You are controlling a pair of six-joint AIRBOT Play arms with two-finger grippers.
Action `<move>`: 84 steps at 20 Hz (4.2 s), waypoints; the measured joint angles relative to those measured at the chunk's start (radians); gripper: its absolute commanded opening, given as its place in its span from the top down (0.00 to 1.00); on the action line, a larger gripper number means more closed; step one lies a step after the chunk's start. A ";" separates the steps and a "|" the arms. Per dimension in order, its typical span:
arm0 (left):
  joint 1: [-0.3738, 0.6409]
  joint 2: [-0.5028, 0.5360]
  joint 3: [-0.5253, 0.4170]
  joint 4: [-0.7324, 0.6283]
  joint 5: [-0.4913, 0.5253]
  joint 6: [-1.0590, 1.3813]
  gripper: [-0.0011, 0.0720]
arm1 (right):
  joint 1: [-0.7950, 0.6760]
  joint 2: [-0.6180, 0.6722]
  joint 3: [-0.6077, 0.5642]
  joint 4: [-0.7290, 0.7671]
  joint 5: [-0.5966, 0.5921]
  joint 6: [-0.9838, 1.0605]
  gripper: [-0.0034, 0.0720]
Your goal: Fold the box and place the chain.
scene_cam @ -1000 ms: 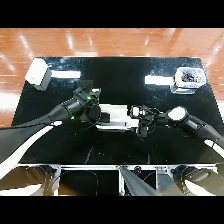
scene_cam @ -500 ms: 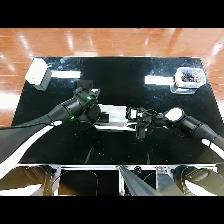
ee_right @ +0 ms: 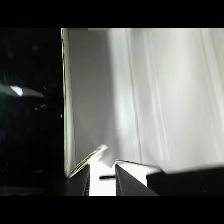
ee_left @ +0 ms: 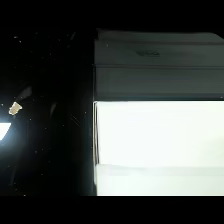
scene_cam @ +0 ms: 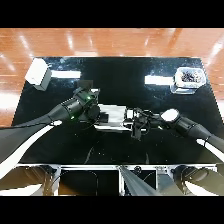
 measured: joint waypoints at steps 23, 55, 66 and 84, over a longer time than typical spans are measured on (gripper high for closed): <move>0.000 0.000 0.000 -0.009 -0.005 -0.003 0.96 | 0.049 -0.016 0.000 0.077 -0.082 -0.013 0.50; 0.000 0.000 0.000 -0.008 -0.006 -0.013 0.96 | -0.756 0.201 -0.009 -0.453 0.383 1.500 0.92; 0.000 0.000 0.000 -0.008 -0.006 -0.014 0.96 | -0.599 -0.085 -0.014 -0.341 0.410 1.508 0.92; -0.001 0.000 0.000 -0.034 -0.015 -0.016 0.96 | -0.595 -0.106 0.002 -0.161 0.539 1.326 0.92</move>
